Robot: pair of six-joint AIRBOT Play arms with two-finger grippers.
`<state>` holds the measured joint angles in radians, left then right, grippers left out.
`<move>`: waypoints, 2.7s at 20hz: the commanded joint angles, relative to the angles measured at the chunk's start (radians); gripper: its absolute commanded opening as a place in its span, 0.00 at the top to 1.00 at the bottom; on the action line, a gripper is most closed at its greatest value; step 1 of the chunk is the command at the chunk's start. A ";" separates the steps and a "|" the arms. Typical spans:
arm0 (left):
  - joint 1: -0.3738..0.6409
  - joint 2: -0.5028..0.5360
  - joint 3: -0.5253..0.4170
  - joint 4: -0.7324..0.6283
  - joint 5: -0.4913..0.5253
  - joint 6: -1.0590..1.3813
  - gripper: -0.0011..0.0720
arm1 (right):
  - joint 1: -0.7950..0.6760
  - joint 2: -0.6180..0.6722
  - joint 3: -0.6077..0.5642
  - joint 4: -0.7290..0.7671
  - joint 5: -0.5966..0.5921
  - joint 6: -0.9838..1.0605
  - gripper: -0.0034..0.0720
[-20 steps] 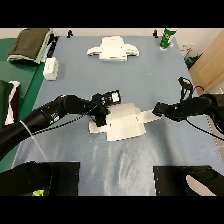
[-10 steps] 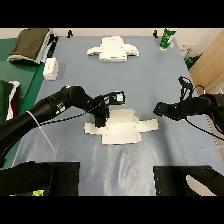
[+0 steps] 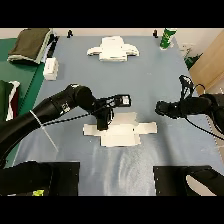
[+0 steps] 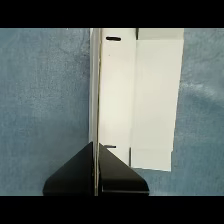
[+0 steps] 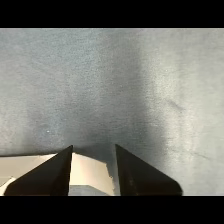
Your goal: Fold the box.
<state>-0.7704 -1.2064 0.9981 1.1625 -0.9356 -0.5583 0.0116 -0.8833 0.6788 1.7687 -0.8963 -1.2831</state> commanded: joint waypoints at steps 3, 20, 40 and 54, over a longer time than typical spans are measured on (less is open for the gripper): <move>0.004 0.000 0.086 0.002 -0.046 -0.011 0.97 | 0.000 -0.001 0.000 0.000 -0.003 0.000 0.41; 0.039 -0.097 0.127 -0.089 -0.161 0.126 0.97 | 0.000 -0.003 -0.003 -0.011 -0.003 0.000 0.41; 0.103 -0.182 0.148 -0.193 -0.238 0.099 0.97 | 0.001 -0.003 -0.005 -0.010 -0.003 0.000 0.41; 0.103 -0.204 0.174 -0.205 -0.278 0.084 0.97 | 0.001 -0.003 -0.005 -0.010 -0.003 0.000 0.41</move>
<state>-0.6670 -1.4086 1.1694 0.9676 -1.2152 -0.4477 0.0116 -0.8856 0.6739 1.7576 -0.8997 -1.2831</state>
